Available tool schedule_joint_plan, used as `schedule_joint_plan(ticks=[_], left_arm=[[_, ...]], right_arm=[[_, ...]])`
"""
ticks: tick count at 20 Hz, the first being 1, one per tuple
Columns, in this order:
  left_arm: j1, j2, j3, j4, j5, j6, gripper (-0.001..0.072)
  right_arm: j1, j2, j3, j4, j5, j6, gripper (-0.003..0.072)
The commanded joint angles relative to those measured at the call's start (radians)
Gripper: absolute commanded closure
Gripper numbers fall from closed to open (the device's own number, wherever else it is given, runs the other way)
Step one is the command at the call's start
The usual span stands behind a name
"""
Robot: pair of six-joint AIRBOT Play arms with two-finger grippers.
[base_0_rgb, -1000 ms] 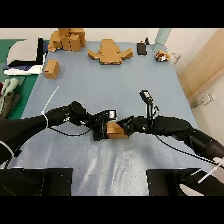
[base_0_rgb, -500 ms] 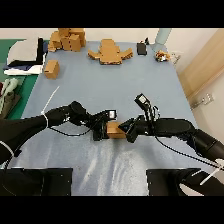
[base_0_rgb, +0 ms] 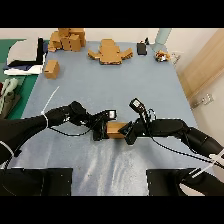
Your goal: Fold the box.
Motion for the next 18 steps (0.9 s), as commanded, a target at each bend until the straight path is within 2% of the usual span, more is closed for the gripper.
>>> schedule_joint_plan(ticks=[1,18], left_arm=[[0.001,-0.001,0.0,0.0,0.0,0.0,0.0196],[0.001,-0.001,0.0,0.0,0.0,0.0,0.0196]], right_arm=[[0.0,-0.021,-0.001,-0.003,-0.001,-0.001,0.068],[0.0,-0.037,-0.001,-0.018,0.001,-0.001,0.068]])
